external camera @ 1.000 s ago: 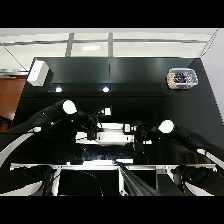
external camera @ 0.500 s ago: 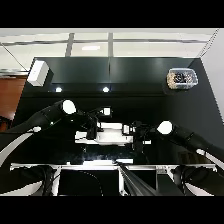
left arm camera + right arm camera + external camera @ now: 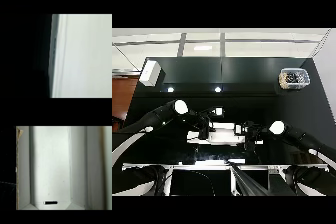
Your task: Fold the box and place the chain.
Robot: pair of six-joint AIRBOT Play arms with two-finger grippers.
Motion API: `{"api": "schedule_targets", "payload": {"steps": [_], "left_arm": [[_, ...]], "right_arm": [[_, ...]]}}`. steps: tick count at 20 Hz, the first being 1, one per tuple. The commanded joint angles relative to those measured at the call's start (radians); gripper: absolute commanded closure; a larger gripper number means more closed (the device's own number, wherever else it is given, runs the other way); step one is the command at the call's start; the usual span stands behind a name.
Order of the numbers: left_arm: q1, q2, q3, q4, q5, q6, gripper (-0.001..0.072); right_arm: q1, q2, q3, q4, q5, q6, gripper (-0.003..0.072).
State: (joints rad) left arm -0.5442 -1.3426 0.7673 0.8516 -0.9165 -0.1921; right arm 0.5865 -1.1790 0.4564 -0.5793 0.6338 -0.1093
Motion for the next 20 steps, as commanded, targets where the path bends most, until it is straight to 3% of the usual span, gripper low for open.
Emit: {"api": "schedule_targets", "payload": {"steps": [1, 2, 3, 4, 5, 6, 8, 9, 11, 15, 16, 17, 18, 20], "left_arm": [[0.0, 0.0, 0.001, 0.0, -0.001, 0.0, 0.0681], [0.0, 0.0, 0.001, 0.0, -0.004, 0.0, 0.068], [0.0, 0.0, 0.001, 0.0, -0.01, 0.0, 0.068], [0.0, 0.0, 0.001, 0.0, -0.018, 0.0, 0.0679], [0.0, 0.0, 0.002, 0.0, -0.034, 0.0, 0.0674], [0.0, 0.002, 0.002, 0.0, -0.049, -0.005, 0.0612], [0.0, 0.021, 0.002, 0.006, -0.058, -0.074, 0.0367], [0.002, 0.039, 0.002, 0.021, -0.063, -0.098, 0.0326], [0.003, 0.09, 0.006, 0.108, -0.089, -0.164, 0.0326], [0.003, 0.215, 0.02, 0.384, -0.197, -0.418, 0.0341], [0.003, 0.247, 0.02, 0.447, -0.24, -0.481, 0.0386], [0.003, 0.271, 0.02, 0.487, -0.286, -0.536, 0.0506], [0.003, 0.292, 0.02, 0.504, -0.338, -0.581, 0.0685], [0.001, 0.312, 0.019, 0.432, -0.418, -0.655, 0.068]], "right_arm": [[-0.001, 0.0, 0.0, 0.003, -0.013, 0.001, 0.0059], [-0.001, 0.0, 0.0, 0.003, -0.014, 0.0, 0.006], [-0.001, 0.0, 0.0, 0.002, -0.013, 0.0, 0.0106], [-0.001, 0.0, 0.0, 0.002, -0.013, 0.0, 0.0198], [-0.001, 0.0, 0.0, 0.002, -0.013, 0.0, 0.0198], [-0.001, 0.0, 0.0, 0.002, -0.013, 0.0, 0.0198], [-0.001, 0.0, 0.0, 0.0, -0.013, -0.001, 0.0199], [0.0, 0.0, 0.0, -0.001, -0.013, -0.001, 0.0198], [0.0, 0.0, 0.0, -0.001, -0.013, -0.005, 0.0198], [0.0, 0.0, 0.0, -0.002, -0.002, -0.039, 0.0198], [0.0, 0.0, 0.0, -0.002, -0.002, -0.044, 0.0198], [0.0, 0.0, 0.0, -0.002, -0.002, -0.045, 0.0198], [0.0, 0.0, 0.0, -0.004, -0.003, -0.045, 0.0198], [0.0, 0.0, 0.0, -0.014, -0.003, -0.045, 0.0198]]}}
